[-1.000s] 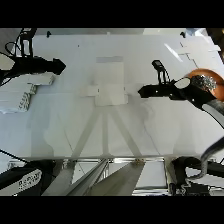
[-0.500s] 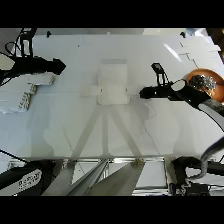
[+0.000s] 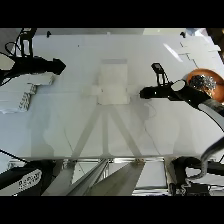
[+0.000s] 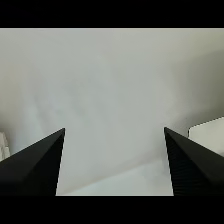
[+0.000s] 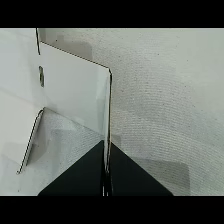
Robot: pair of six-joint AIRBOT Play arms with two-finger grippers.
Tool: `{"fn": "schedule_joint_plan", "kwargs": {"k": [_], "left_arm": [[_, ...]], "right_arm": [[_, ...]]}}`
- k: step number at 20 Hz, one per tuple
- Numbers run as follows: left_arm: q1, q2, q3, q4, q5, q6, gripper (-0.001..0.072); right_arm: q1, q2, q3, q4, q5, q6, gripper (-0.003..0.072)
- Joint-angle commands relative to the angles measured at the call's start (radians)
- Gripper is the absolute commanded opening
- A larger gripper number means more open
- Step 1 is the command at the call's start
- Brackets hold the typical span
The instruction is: Fold the box and place the chain.
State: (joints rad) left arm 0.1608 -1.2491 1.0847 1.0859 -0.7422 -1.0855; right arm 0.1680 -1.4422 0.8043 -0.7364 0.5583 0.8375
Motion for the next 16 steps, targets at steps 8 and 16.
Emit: {"fn": "schedule_joint_plan", "kwargs": {"k": [8,16], "left_arm": [[-0.009,-0.002,0.001,-0.031,0.052,-0.035,0.0692],[-0.018,-0.153,0.111,-0.248,-0.212,0.226,0.0692]], "right_arm": [[0.001,-0.001,0.0,0.0,-0.001,0.0,0.0017],[0.001,-0.001,0.0,0.0,0.0,0.0,0.0018]]}}
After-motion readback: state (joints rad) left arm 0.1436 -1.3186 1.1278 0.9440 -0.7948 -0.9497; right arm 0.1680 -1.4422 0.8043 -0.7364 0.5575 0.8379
